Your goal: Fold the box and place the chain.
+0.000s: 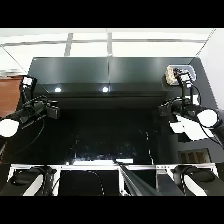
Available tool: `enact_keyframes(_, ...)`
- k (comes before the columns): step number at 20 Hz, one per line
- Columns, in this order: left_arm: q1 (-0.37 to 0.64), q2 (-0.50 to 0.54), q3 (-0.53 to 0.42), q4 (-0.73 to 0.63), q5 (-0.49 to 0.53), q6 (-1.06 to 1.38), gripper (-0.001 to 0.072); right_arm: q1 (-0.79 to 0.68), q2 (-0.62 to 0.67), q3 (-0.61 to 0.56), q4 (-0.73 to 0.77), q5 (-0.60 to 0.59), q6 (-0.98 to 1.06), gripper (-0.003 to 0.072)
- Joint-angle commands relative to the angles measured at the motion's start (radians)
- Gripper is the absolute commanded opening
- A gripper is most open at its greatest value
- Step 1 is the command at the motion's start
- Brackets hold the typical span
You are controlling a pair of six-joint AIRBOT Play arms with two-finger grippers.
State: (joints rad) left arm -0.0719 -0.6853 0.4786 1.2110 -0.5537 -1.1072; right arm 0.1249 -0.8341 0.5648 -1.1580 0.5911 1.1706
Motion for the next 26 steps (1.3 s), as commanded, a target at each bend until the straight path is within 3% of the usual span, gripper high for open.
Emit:
enact_keyframes(1, -0.001, 0.000, 0.000, 0.000, 0.000, 0.000, 0.0026, 0.000, 0.000, 0.000, 0.000, 0.000, 0.000, 0.0013)
enact_keyframes(13, -0.001, 0.000, 0.000, 0.000, 0.000, 0.000, 0.0026, 0.000, 0.000, 0.000, 0.007, 0.000, 0.000, 0.0013)
enact_keyframes(16, -0.001, 0.000, 0.000, -0.042, 0.028, 0.000, 0.0025, 0.001, 0.000, 0.000, 0.203, -0.051, 0.000, 0.0013)
enact_keyframes(19, -0.002, -0.002, 0.000, -0.060, 0.094, 0.000, 0.0025, 0.001, -0.005, 0.000, 0.248, -0.169, 0.000, 0.0018)
enact_keyframes(20, -0.002, -0.005, 0.000, -0.080, 0.119, 0.000, 0.0025, 0.000, -0.014, 0.000, 0.247, -0.216, 0.000, 0.0228)
enact_keyframes(21, -0.002, -0.011, 0.000, -0.106, 0.142, 0.000, 0.0026, -0.002, -0.031, 0.000, 0.244, -0.252, 0.000, 0.0670)
enact_keyframes(22, -0.002, -0.020, 0.000, -0.129, 0.151, 0.000, 0.0030, -0.011, -0.054, 0.000, 0.224, -0.260, 0.001, 0.0711)
enact_keyframes(23, -0.002, -0.033, 0.000, -0.129, 0.156, 0.000, 0.0213, -0.037, -0.080, 0.001, 0.210, -0.238, 0.002, 0.0711)
enact_keyframes(24, -0.003, -0.046, 0.000, -0.128, 0.146, 0.000, 0.0646, -0.093, -0.115, 0.005, 0.196, -0.200, 0.012, 0.0711)
enact_keyframes(25, -0.002, -0.058, 0.000, -0.128, 0.124, -0.004, 0.0713, -0.179, -0.153, 0.024, 0.168, -0.149, 0.051, 0.0711)
enact_keyframes(26, -0.003, -0.068, 0.000, -0.122, 0.095, 0.001, 0.0713, -0.299, -0.200, 0.069, 0.126, -0.076, 0.100, 0.0709)
